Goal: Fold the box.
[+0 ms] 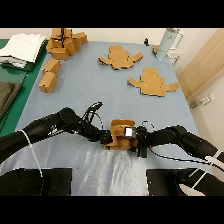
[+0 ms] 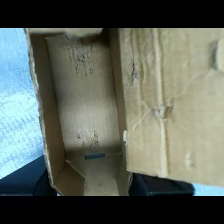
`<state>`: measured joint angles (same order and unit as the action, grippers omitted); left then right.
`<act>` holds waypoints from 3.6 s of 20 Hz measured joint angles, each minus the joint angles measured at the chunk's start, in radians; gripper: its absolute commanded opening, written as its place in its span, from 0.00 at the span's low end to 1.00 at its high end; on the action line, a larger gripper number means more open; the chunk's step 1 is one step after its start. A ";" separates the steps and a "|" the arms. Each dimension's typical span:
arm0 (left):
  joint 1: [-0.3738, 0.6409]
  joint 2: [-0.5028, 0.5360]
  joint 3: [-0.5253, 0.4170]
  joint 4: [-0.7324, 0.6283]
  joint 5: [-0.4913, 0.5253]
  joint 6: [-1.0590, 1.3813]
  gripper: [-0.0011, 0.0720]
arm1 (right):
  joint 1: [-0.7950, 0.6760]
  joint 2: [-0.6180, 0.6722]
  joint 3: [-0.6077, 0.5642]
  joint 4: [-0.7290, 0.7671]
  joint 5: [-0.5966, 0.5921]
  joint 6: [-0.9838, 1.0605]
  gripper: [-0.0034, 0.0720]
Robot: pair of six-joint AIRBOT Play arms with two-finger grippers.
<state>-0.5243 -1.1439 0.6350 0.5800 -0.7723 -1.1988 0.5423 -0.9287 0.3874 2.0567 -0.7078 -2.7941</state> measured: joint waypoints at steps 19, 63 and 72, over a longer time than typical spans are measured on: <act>-0.264 -0.050 0.189 0.617 -0.013 -0.894 0.74 | 0.000 0.000 0.000 0.000 0.000 0.000 0.71; -0.448 -0.390 0.533 0.924 -0.309 -1.281 0.61 | 0.000 0.000 0.000 0.000 0.000 -0.001 0.71; -0.446 -0.390 0.532 0.934 -0.316 -1.273 0.62 | 0.000 0.000 -0.001 0.000 0.000 0.000 0.71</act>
<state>-0.9703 -1.5341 1.1671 1.5139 -1.0885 -2.4718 0.5419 -0.9287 0.3866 2.0567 -0.7082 -2.7937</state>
